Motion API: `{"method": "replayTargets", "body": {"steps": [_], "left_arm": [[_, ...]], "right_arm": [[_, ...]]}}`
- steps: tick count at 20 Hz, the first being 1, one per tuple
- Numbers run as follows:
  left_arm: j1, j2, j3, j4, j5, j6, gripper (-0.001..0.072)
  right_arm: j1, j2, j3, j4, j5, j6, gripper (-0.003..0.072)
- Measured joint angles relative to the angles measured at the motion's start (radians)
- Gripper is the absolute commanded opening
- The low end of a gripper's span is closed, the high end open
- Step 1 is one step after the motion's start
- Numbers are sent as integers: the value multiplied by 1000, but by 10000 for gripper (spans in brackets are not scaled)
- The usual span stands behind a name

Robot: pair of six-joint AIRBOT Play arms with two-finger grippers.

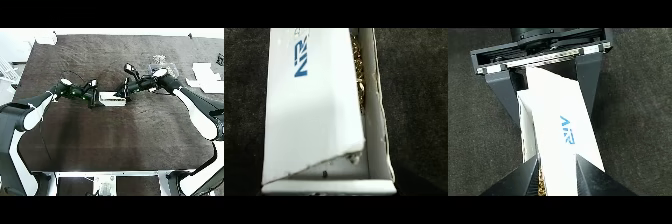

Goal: Fold the box and place the chain.

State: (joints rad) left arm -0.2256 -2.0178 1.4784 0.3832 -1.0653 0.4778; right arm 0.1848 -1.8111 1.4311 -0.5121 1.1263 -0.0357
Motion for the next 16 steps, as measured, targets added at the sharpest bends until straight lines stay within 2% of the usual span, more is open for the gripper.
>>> {"method": "replayTargets", "body": {"steps": [15,16], "left_arm": [[-1,0,0,3,-5,5,361],[-1,0,0,3,-5,4,361]], "right_arm": [[13,0,-108,13,29,5,258],[12,0,-111,15,30,4,241]]}}
